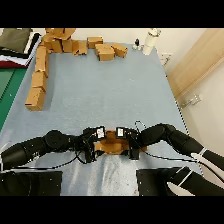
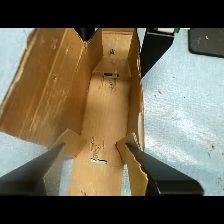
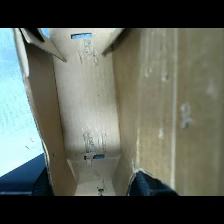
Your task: Fold the box.
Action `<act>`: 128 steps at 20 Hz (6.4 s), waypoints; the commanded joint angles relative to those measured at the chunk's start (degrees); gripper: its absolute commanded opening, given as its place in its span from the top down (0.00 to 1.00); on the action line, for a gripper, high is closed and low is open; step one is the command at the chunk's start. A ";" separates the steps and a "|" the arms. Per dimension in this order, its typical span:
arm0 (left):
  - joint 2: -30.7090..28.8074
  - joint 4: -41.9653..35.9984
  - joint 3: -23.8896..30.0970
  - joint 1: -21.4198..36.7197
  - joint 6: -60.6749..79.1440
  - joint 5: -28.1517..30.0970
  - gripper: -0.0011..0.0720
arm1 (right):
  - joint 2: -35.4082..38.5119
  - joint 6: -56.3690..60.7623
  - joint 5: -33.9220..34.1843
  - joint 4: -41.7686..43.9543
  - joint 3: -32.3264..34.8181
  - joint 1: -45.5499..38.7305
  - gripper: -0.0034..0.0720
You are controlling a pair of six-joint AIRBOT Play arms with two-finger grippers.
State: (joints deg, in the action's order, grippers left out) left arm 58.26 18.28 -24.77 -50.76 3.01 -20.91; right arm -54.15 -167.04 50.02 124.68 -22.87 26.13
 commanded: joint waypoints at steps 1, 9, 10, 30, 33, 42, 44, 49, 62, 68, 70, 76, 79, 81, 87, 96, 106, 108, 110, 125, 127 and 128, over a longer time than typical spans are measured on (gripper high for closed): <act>0.00 -0.04 -0.04 0.02 0.02 -0.11 0.17 | -0.04 0.04 0.00 0.04 -0.02 0.00 0.29; -7.76 14.12 2.51 4.11 -12.15 -0.74 0.97 | -0.04 0.04 0.00 0.04 -0.02 0.00 0.29; -10.03 16.57 2.97 5.51 -15.87 -1.92 0.97 | -0.04 0.04 0.00 0.04 -0.02 0.00 0.29; -11.47 13.25 8.00 35.36 -65.90 -30.12 0.97 | -0.04 0.04 0.00 0.02 -0.02 0.00 0.29; -7.58 11.91 8.00 33.31 -65.13 -29.77 0.97 | -0.04 0.07 0.00 0.02 -0.02 0.00 0.30; -2.86 6.95 7.93 22.71 -61.33 -21.97 0.97 | -0.04 0.04 0.00 0.04 -0.02 0.00 0.30; -2.86 3.85 7.93 21.40 -58.99 -20.00 0.97 | -0.04 0.07 0.00 0.02 -0.02 0.00 0.30; -2.89 -5.88 7.15 20.00 -50.23 -18.10 0.97 | -0.04 0.04 0.00 0.04 -0.02 0.00 0.29; -2.89 -8.02 4.11 13.99 -56.70 -10.19 0.46 | -0.04 0.04 0.00 0.02 -0.02 0.00 0.30; -2.86 -8.70 3.32 11.69 -59.45 -10.82 0.31 | -0.04 0.07 0.00 0.04 -0.02 0.00 0.30; -2.82 -8.70 2.03 8.74 -59.93 -8.81 0.26 | -0.04 0.04 0.00 0.02 -0.02 0.00 0.29; -2.19 -8.94 1.27 6.82 -59.89 -8.02 0.26 | -0.04 0.04 0.00 0.04 -0.02 0.00 0.30; -2.05 -8.79 1.25 6.82 -59.49 -6.82 0.26 | -0.04 0.04 0.00 0.04 -0.02 0.00 0.30; -1.31 -4.81 0.72 6.80 -62.27 -8.63 0.26 | -0.04 0.04 0.00 0.02 -0.02 0.00 0.29; 2.21 24.26 -7.61 0.94 -93.42 -7.85 0.26 | -0.04 0.04 0.00 0.02 -0.02 0.00 0.30; 10.95 49.07 -17.68 -6.34 -122.64 -16.00 0.26 | -0.04 0.04 0.00 0.02 -0.02 0.00 0.29; 10.91 59.65 -25.44 -8.92 -132.93 -20.94 0.34 | -0.04 0.04 0.00 0.02 -0.02 0.00 0.29; 10.91 59.67 -26.62 -8.92 -132.89 -21.64 0.34 | -0.04 0.04 0.00 0.02 -0.02 0.00 0.30; 10.91 59.71 -26.93 -8.90 -132.91 -23.12 0.34 | -0.04 0.04 0.00 0.02 -0.02 0.00 0.29; 13.88 61.09 -28.46 -9.46 -134.64 -29.90 0.34 | -0.04 0.04 0.00 0.02 -0.02 0.00 0.30; 15.47 61.35 -30.01 -10.69 -134.66 -30.38 0.34 | -0.04 0.04 0.00 0.02 -0.02 0.00 0.29; 16.41 61.55 -30.77 -11.30 -134.66 -30.84 0.34 | -0.04 0.04 0.00 0.02 -0.02 0.00 0.30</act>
State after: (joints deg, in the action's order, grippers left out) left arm 72.77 79.37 -53.93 -60.88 -131.41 -50.70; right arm -54.15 -167.00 50.04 124.68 -22.87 26.09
